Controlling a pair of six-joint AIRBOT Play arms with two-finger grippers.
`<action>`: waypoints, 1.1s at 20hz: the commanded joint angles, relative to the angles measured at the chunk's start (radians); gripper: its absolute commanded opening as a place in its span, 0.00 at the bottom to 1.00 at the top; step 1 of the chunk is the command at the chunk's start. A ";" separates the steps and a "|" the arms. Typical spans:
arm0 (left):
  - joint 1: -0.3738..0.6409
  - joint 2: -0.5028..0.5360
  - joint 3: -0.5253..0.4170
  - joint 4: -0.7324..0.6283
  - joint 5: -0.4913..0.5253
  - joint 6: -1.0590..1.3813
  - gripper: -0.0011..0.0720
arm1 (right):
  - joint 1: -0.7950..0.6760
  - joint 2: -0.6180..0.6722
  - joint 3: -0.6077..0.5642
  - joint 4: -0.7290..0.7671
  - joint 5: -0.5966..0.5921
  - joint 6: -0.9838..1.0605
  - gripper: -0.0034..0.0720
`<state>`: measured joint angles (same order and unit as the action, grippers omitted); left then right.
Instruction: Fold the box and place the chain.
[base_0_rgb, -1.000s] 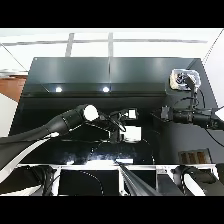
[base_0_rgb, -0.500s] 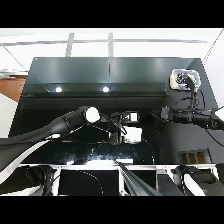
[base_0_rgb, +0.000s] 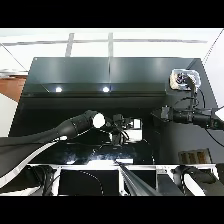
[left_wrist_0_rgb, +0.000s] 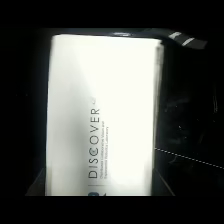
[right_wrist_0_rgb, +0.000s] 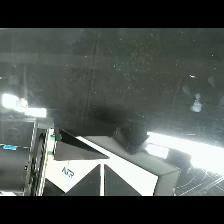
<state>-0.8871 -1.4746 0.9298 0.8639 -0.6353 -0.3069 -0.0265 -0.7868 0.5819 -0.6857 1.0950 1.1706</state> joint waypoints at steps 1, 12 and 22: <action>0.019 0.009 0.003 0.044 0.016 -0.016 0.49 | -0.001 0.001 0.000 -0.001 -0.004 0.000 0.08; 0.529 0.167 0.024 0.045 0.147 -0.174 0.50 | -0.001 0.001 0.000 0.001 0.001 0.001 0.08; 1.138 -0.310 0.644 0.387 -0.111 -0.835 0.50 | 0.000 0.001 0.000 0.005 0.003 0.050 0.08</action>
<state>0.1261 -1.6627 1.4170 1.1042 -0.6861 -0.9390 -0.0265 -0.7868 0.5819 -0.6834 1.0981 1.1995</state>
